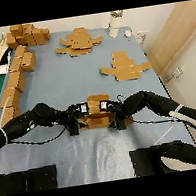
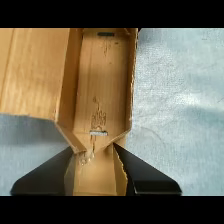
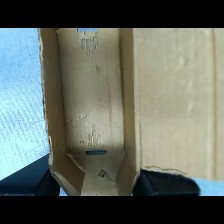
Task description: Fold the box.
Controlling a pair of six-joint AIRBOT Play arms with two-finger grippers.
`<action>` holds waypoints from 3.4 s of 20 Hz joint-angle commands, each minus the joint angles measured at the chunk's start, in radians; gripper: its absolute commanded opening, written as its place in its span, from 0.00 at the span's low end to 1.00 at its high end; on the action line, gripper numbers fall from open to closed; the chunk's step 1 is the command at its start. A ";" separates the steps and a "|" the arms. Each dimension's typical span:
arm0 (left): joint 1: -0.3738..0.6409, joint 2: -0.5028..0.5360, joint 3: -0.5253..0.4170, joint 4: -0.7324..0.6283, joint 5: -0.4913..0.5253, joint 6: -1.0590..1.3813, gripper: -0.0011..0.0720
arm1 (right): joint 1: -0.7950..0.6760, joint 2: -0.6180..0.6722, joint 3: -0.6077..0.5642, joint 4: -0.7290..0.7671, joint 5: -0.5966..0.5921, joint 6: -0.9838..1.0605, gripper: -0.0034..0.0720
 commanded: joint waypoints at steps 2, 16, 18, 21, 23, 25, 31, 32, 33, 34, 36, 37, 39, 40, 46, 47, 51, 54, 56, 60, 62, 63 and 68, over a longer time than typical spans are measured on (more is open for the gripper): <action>-0.020 -0.017 0.008 -0.079 -0.002 0.085 0.25 | 0.000 0.000 0.000 0.000 0.001 0.000 0.76; -0.038 -0.052 0.008 -0.142 -0.008 0.103 0.32 | 0.000 0.000 0.000 0.000 0.000 0.000 0.76; -0.038 -0.052 0.006 -0.156 -0.009 0.091 0.79 | 0.000 0.000 0.000 0.000 0.000 0.000 0.76; -0.038 -0.052 0.004 -0.169 -0.010 0.092 0.80 | 0.000 0.000 0.000 0.000 0.000 0.000 0.76; -0.038 -0.052 0.004 -0.169 -0.009 0.092 0.80 | 0.000 0.000 0.000 0.000 0.000 0.000 0.76; -0.037 -0.052 0.003 -0.167 -0.008 0.089 0.80 | 0.000 0.000 0.000 0.000 0.000 0.000 0.76; -0.037 0.020 0.005 0.040 0.010 -0.244 0.03 | 0.000 0.000 0.000 0.000 0.000 0.000 0.76; -0.037 0.050 0.005 0.117 0.006 -0.333 0.03 | 0.000 0.000 0.000 0.000 0.000 0.000 0.76; -0.037 0.087 0.005 0.198 -0.003 -0.430 0.03 | 0.000 0.000 0.000 0.000 0.000 0.000 0.76; -0.037 0.126 0.005 0.277 -0.011 -0.522 0.03 | 0.000 0.000 0.000 0.000 0.000 0.000 0.76; -0.037 0.215 0.005 0.425 -0.030 -0.758 0.03 | 0.000 0.000 0.000 0.000 0.000 0.000 0.76; -0.035 0.259 0.004 0.507 -0.040 -0.913 0.03 | 0.000 0.000 0.000 0.000 0.000 0.000 0.76; 0.006 0.316 -0.001 0.612 -0.087 -1.248 0.03 | 0.000 0.000 0.000 0.000 0.000 0.000 0.76; 0.044 0.326 -0.008 0.629 -0.127 -1.389 0.03 | 0.000 0.000 0.000 0.000 0.000 0.000 0.76; 0.242 0.293 -0.089 0.591 -0.234 -1.643 0.03 | 0.000 0.000 0.000 0.000 0.000 0.000 0.76; 0.230 0.270 -0.091 0.576 -0.229 -1.643 0.03 | 0.000 0.000 0.000 0.000 0.000 0.000 0.76; 0.130 0.153 -0.095 0.387 -0.141 -1.581 0.03 | 0.000 0.000 0.000 0.000 0.000 0.000 0.76; 0.073 0.112 -0.095 0.283 -0.092 -1.540 0.03 | 0.000 0.000 0.000 0.000 0.000 0.000 0.76; 0.063 0.110 -0.095 0.274 -0.076 -1.542 0.03 | 0.000 0.000 0.000 0.000 0.000 0.000 0.76; 0.061 0.110 -0.095 0.174 -0.076 -1.476 0.03 | 0.000 0.000 0.000 0.000 0.000 0.000 0.76; 0.055 0.110 -0.095 0.090 -0.076 -1.399 0.03 | 0.000 0.000 0.000 0.000 0.000 0.000 0.76; 0.054 0.110 -0.095 0.071 -0.077 -1.391 0.03 | 0.000 0.000 0.000 0.000 0.000 0.000 0.76; 0.055 0.110 -0.077 0.035 -0.108 -1.392 0.04 | 0.000 0.000 0.000 0.000 0.000 0.000 0.76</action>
